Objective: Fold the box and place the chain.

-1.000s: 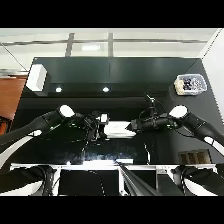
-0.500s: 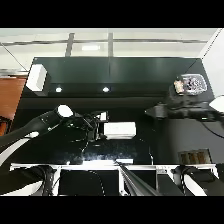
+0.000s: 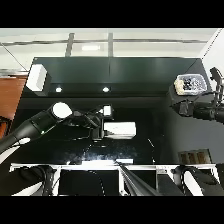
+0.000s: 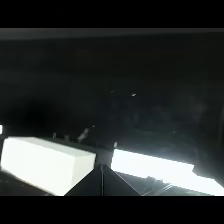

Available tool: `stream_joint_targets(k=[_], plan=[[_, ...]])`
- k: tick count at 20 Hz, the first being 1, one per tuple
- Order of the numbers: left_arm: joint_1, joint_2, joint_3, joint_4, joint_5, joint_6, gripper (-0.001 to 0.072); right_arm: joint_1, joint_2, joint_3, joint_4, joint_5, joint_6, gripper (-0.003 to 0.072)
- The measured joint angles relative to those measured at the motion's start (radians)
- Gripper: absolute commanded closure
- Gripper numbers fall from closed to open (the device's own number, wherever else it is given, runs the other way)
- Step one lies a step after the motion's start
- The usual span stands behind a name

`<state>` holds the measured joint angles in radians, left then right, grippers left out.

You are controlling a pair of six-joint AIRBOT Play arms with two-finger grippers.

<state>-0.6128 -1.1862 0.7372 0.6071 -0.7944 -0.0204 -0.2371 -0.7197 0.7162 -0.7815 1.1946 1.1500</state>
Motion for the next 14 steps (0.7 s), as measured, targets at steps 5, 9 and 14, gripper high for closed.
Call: stream_joint_targets(k=[5,9,14], plan=[[-0.077,-0.111,0.096,-0.002,0.044,-0.100,-0.0006,-0.010,0.004,0.000,-0.012,-0.006,0.003,0.0670],[-0.103,-0.185,0.132,0.000,0.047,-0.155,-0.0006,-0.011,0.004,0.000,-0.015,-0.004,0.004,0.0670],[-0.111,-0.214,0.143,0.017,0.024,-0.206,-0.0006,-0.011,0.004,0.000,-0.018,-0.007,0.006,0.0670]])
